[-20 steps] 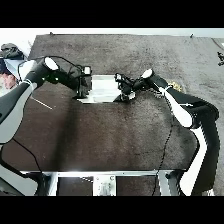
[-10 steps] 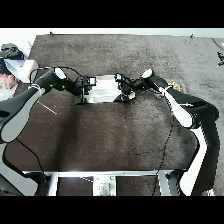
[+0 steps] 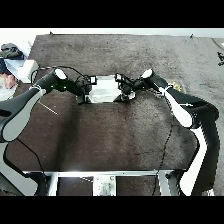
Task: Fold the box and place the chain.
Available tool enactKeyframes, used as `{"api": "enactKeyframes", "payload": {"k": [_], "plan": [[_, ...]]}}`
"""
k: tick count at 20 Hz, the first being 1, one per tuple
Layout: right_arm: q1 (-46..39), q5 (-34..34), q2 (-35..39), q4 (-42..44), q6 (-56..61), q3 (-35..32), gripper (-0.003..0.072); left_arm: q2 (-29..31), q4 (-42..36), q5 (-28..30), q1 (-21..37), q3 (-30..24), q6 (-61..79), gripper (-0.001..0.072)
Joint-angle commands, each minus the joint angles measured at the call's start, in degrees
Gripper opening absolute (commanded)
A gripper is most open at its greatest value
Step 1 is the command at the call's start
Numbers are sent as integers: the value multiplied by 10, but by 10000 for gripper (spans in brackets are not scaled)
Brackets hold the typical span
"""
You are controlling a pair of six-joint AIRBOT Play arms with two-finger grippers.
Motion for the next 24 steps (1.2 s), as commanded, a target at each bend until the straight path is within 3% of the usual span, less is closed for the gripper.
{"api": "enactKeyframes", "payload": {"k": [1,2,3,4,9,11,21,22,24], "plan": [[0,0,0,0,0,0,437,-1,-4,0,0,0,0,464],[0,0,0,0,0,0,437,-1,-3,0,0,0,0,462],[0,0,0,0,0,0,437,-1,-3,0,0,0,0,319],[0,0,0,0,0,0,437,-1,-4,0,0,0,0,236],[0,0,0,0,0,0,437,-7,-44,-1,0,0,0,232],[0,0,0,0,0,0,437,-10,-46,8,0,0,0,105],[0,0,0,0,0,0,437,-12,-137,-1,0,0,51,108],[0,0,0,0,0,0,437,-12,-137,-1,0,0,51,144],[0,0,0,0,0,0,437,-18,-137,-1,0,0,51,145]]}}
